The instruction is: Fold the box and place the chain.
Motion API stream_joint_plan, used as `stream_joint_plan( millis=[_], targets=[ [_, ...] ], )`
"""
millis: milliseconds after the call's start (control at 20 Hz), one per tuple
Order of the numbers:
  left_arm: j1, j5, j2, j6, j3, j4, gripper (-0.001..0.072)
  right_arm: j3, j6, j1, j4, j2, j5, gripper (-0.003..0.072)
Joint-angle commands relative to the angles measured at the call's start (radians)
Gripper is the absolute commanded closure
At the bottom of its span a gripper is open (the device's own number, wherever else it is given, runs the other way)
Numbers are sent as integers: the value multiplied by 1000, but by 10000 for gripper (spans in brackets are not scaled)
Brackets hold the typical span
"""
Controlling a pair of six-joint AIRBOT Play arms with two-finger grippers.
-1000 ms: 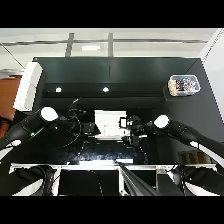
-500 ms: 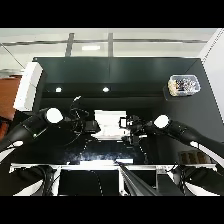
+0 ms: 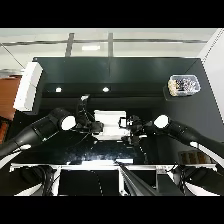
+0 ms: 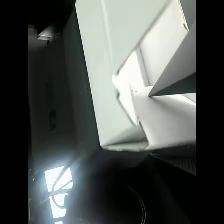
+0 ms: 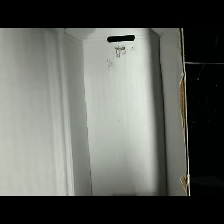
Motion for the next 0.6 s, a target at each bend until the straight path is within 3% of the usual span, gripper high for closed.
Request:
stream_joint_plan(
  millis=[0,550],
  targets=[
    [-30,-10,-3,-55,11,18,306,0,0,0,0,0,2,210],
    [-36,-80,-3,-79,59,24,315,0,0,0,0,0,2,210]
  ],
)
